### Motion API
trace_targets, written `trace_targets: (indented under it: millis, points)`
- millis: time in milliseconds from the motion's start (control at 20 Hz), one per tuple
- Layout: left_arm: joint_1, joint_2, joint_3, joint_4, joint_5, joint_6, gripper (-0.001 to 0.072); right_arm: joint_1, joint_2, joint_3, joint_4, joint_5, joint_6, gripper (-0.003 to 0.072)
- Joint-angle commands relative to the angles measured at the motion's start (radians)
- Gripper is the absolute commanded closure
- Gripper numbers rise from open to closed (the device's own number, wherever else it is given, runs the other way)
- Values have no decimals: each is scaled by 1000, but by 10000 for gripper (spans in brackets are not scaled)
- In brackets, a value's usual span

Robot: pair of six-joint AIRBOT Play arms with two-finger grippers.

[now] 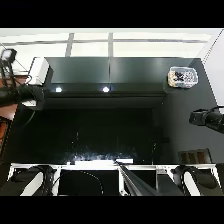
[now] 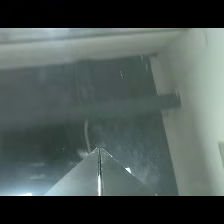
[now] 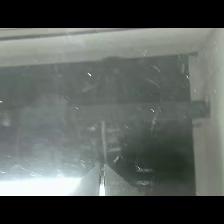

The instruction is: Fold the box and place the chain.

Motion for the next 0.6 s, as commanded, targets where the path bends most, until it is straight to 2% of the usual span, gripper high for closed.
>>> trace_targets:
  millis: [0, 200, 550]
  points:
    - [-24, 46, -90, -8, 9, -10, 678, -3, 14, -25, -22, 1, 10, 645]
    - [-24, 58, -109, -40, -41, -15, 678, -3, 14, -25, -22, 1, 10, 645]
    - [-24, 106, -109, -34, -43, -35, 678, -3, 14, -25, -22, 1, 10, 645]
